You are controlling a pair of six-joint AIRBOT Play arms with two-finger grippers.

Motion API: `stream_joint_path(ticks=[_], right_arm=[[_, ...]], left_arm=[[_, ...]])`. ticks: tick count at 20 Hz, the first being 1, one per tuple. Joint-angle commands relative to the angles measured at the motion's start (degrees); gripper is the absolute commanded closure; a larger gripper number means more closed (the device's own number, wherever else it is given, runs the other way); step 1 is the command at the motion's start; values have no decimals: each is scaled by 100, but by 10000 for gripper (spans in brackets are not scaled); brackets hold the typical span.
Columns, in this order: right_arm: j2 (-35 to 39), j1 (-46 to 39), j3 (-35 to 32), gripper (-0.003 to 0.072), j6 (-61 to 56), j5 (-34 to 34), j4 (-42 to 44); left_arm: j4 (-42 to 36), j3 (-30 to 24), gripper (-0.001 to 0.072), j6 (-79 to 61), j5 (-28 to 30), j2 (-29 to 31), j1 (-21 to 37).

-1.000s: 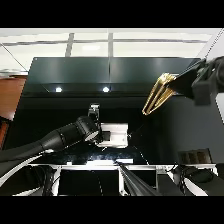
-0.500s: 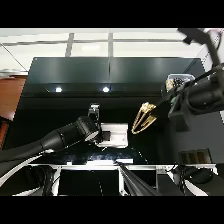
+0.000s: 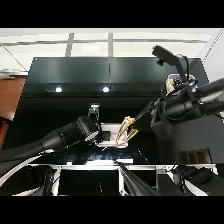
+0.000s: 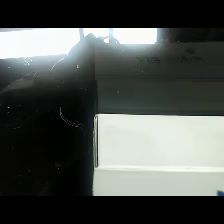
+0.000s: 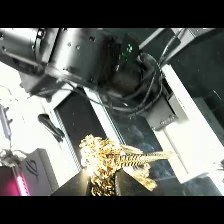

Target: Fold the box and place the chain.

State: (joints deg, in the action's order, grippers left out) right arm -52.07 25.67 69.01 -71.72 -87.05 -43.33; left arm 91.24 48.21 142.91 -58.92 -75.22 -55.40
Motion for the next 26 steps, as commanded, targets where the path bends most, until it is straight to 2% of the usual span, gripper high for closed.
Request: stream_joint_path(ticks=[1,5,8,11,16,17,18,19,23,26], right_arm=[[-4,214,-516,664,42,673,131],[-44,525,-1508,664,42,1495,122],[-109,649,-2004,664,42,2105,109],[-243,695,-2181,663,37,2444,26],[-487,695,-2218,651,-50,2476,-59],[-494,695,-2218,486,-52,2479,-52],[-494,691,-2216,254,-52,2470,-42],[-492,649,-2212,194,-50,2398,-44],[-321,-197,-2149,194,-44,1550,-177],[11,-1241,-2151,194,-57,1163,-1032]], left_arm=[[4,0,682,-2,-2,-4,0],[2,0,682,0,-4,-4,0],[2,0,682,0,-4,-4,0],[2,0,682,0,-4,-4,0],[2,0,682,0,-9,-4,0],[2,0,682,0,-7,-4,0],[2,0,682,-2,-7,-4,0],[2,0,682,0,-7,-4,0],[2,0,682,-2,-7,-4,0],[0,0,682,-2,-7,-4,0]])
